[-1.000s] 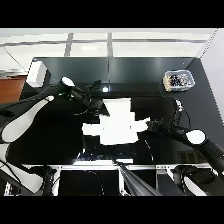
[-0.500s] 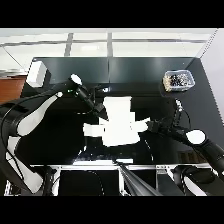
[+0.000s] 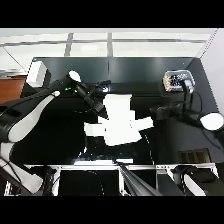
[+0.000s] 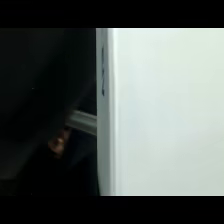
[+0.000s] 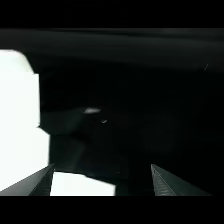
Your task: Fold the box and place the chain.
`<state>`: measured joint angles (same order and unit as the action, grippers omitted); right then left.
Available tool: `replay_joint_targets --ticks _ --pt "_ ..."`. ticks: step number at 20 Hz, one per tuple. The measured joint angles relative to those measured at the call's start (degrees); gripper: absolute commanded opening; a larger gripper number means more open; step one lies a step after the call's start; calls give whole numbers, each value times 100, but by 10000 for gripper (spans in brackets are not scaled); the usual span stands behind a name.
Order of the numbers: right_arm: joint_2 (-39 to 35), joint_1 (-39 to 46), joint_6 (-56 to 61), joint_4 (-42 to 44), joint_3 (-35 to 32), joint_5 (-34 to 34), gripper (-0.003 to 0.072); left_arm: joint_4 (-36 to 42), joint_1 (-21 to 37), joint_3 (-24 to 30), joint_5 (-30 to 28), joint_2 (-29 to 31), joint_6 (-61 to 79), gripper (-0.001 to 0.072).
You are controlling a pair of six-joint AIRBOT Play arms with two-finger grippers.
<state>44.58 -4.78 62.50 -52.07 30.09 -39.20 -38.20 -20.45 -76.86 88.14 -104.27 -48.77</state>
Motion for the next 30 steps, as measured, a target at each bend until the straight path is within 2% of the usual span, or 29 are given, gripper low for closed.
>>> replay_joint_targets --ticks 2,4,7,9,13,16,20,25,30 --pt "0 92 -402 -675 516 -492 709 17 -98 490 -557 487 273 25" --pt "0 138 -914 -1010 820 -820 709 313 -247 1220 -1298 1049 975 28" --pt "0 166 -1792 -977 951 -1132 709 872 -444 2144 -2286 1598 2623 27" --pt "0 160 -2347 -706 901 -1268 709 1038 -520 2430 -2662 1725 3587 27" --pt "0 -83 -3067 -332 590 -1473 709 1130 -581 2653 -3442 1821 4741 29" --pt "0 -389 -3383 -227 269 -1519 709 758 -612 2710 -3810 1834 5097 29" --pt "0 -717 -3729 -199 -155 -1362 709 348 -721 2730 -4006 1834 5309 29" --pt "0 -1019 -4153 -177 -584 -1119 709 195 -901 2734 -4083 1827 5445 30" --pt "92 -1628 -4444 -164 -979 -481 709 157 -964 2732 -4103 1827 5464 30"
